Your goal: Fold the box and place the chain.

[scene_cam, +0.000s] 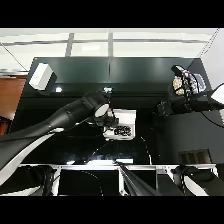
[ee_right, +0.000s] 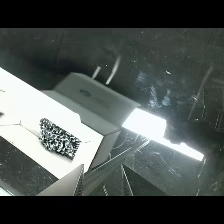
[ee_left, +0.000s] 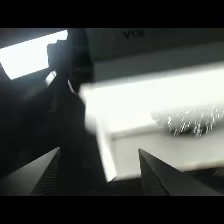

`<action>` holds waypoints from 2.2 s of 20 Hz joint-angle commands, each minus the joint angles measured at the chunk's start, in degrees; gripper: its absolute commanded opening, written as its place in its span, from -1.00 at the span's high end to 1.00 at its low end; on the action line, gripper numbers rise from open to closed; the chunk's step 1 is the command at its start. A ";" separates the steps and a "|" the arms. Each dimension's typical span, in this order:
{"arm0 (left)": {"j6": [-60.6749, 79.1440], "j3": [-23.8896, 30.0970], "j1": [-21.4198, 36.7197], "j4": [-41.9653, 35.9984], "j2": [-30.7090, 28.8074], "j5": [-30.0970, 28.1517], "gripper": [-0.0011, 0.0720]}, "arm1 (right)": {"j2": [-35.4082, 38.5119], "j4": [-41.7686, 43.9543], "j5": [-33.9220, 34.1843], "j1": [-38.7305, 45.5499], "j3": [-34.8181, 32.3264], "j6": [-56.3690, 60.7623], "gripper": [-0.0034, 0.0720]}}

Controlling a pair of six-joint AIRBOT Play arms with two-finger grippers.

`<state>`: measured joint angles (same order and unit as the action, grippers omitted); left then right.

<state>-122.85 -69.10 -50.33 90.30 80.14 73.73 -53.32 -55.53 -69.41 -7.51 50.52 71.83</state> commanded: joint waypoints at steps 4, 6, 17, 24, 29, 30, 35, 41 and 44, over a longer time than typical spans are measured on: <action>18.62 14.32 13.75 0.39 -17.27 2.51 -0.59 | 0.02 -0.02 -0.04 0.00 0.04 -0.02 0.12; 29.53 24.24 24.52 -14.08 -23.56 -8.39 -0.59 | 0.02 -0.02 0.00 0.00 0.04 0.20 0.12; 137.13 45.33 32.92 -62.53 -21.09 -20.70 -1.00 | 0.00 -0.02 -0.48 0.00 0.04 5.25 0.12; 142.51 35.45 28.57 -60.54 -5.60 -22.05 -1.00 | 0.00 -0.02 -1.33 0.00 0.04 6.86 0.12; 140.67 32.70 28.00 -59.98 -3.15 -20.79 -1.00 | 0.00 0.00 -1.31 -0.02 0.04 7.02 0.12; 140.65 32.70 27.54 -59.30 -3.15 -20.83 -1.00 | 0.00 0.00 -1.31 -0.02 0.04 7.02 0.12; 140.34 32.63 25.49 -59.28 -3.15 -23.02 -0.99 | 0.00 -0.02 -1.27 -0.02 0.04 7.02 0.12; 140.45 32.37 22.71 -63.12 -3.02 -25.77 -0.99 | -0.04 -0.02 -0.87 0.00 0.04 7.02 0.12; 140.43 32.37 22.16 -62.25 -3.02 -25.92 -0.92 | -0.04 -0.04 -0.85 0.00 0.04 7.02 0.12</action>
<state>17.63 -36.67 -27.35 28.25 77.08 48.80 -53.32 -55.55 -70.43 -7.51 50.52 78.87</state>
